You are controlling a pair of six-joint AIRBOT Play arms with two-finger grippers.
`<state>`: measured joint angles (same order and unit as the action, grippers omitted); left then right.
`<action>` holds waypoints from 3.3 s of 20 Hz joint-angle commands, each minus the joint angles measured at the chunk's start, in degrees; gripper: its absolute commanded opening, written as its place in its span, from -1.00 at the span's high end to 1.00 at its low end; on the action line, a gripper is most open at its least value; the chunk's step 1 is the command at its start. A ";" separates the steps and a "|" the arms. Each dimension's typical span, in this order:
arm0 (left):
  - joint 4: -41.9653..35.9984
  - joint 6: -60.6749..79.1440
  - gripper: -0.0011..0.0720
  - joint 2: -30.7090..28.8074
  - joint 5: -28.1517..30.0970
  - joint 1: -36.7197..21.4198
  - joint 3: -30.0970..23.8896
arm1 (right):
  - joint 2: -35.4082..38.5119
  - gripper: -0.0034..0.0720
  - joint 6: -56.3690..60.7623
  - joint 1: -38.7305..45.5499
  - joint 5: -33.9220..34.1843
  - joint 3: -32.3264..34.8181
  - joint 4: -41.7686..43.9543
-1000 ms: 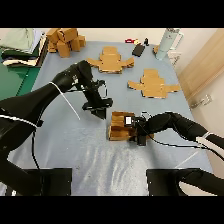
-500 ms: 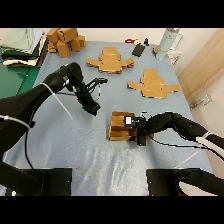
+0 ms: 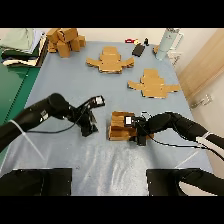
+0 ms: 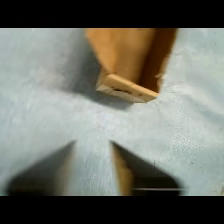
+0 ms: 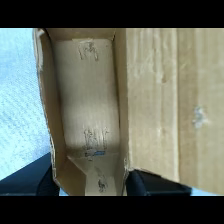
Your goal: Fold the box.
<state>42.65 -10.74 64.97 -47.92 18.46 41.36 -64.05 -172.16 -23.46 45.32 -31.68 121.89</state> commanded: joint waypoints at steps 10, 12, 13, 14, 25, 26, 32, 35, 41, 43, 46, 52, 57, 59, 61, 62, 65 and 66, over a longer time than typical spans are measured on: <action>-24.98 38.91 -0.90 9.29 11.85 6.21 -6.84 | -0.02 -0.34 0.02 0.00 0.00 -0.02 0.00; -24.94 38.91 -0.90 9.62 11.45 6.21 -6.56 | -0.02 -0.34 0.02 0.00 0.00 -0.02 0.02; -24.98 38.88 -0.90 9.62 11.32 6.25 -6.54 | -0.02 -0.34 0.02 0.00 -0.02 -0.02 0.00; -25.00 38.84 -0.90 9.64 11.39 6.56 -6.54 | -0.02 -0.34 0.02 0.00 -0.02 -0.02 0.00; -25.92 37.90 -0.95 11.82 12.31 9.84 -4.07 | -0.02 -0.34 0.00 0.00 -0.02 -0.02 0.00; -25.92 37.88 -0.95 11.82 12.46 10.05 -4.07 | -0.02 -0.34 0.02 0.00 0.00 -0.02 0.00; -25.64 37.66 -0.95 11.96 13.05 10.86 -3.93 | -0.02 -0.34 0.02 0.00 0.00 -0.02 0.00; -25.51 37.64 -0.78 11.96 13.05 10.86 -3.93 | -0.02 -0.34 0.02 0.00 0.00 -0.02 0.00; -24.63 35.76 -0.51 12.33 13.38 10.86 -3.39 | -0.02 -0.34 0.02 0.00 -0.02 -0.02 0.00; -24.63 35.76 -0.51 12.33 13.33 10.86 -3.39 | -0.02 -0.34 0.02 0.00 0.00 -0.02 0.00; -24.63 35.76 -0.52 12.31 13.33 10.80 -3.39 | -0.02 -0.34 0.00 0.00 0.00 -0.02 0.00; -24.63 35.76 -0.51 12.31 13.35 10.80 -3.39 | -0.02 -0.34 0.02 0.00 0.00 -0.02 0.00; -24.63 35.76 -0.51 12.31 13.40 10.80 -3.39 | -0.02 -0.34 0.02 0.00 0.00 -0.02 0.00; -24.63 35.76 -0.51 12.31 13.38 10.80 -3.39 | -0.02 -0.34 0.02 0.00 0.00 -0.02 0.00; -24.63 35.76 -0.52 12.31 13.38 10.80 -3.39 | -0.02 -0.34 0.02 0.00 -0.02 -0.02 0.00; -24.63 35.76 -0.51 12.31 13.38 10.80 -3.39 | -0.02 -0.34 0.02 0.00 -0.02 -0.02 0.02; -24.63 35.76 -0.51 12.31 13.40 10.80 -3.39 | -0.02 -0.35 0.04 -0.04 0.72 -0.04 0.28; -24.63 35.76 -0.51 12.31 13.40 10.80 -3.39 | -0.02 -0.78 0.04 -0.04 0.83 -0.04 0.28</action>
<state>18.00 24.93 77.25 -34.54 29.28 37.91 -64.05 -171.96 -23.46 45.41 -31.66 121.99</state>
